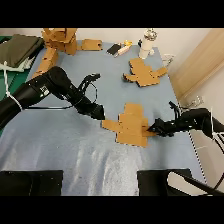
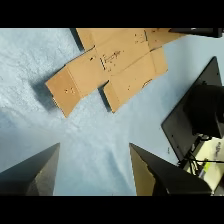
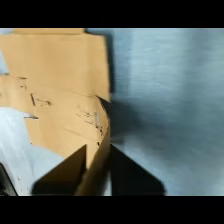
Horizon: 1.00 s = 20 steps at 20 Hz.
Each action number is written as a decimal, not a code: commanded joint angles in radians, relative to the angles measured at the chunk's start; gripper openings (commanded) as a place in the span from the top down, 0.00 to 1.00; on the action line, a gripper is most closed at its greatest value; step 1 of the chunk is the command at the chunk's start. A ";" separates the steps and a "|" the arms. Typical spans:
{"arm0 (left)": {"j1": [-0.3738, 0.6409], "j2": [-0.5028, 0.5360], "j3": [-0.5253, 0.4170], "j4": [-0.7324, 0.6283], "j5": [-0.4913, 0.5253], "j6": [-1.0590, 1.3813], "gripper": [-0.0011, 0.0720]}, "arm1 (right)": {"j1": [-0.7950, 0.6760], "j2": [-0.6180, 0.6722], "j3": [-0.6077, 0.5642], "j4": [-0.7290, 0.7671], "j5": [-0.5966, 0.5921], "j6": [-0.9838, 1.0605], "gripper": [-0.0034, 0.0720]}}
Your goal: Fold the box.
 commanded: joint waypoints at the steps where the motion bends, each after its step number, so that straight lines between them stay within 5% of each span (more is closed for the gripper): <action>1: 0.082 -0.002 0.000 -0.071 -0.097 0.031 0.09 | 0.108 -0.091 0.015 0.061 -0.017 -0.072 0.94; 7: 0.277 -0.118 0.000 -0.181 -0.286 0.087 0.09 | 0.342 0.014 -0.002 0.177 0.019 -0.269 0.95; 13: 0.264 -0.275 0.000 -0.201 -0.217 0.087 0.09 | 0.467 0.233 -0.124 0.173 0.168 -0.284 0.95; 20: 0.234 -0.358 0.000 -0.261 -0.109 0.147 0.09 | 0.551 0.284 -0.137 0.170 0.174 -0.239 0.95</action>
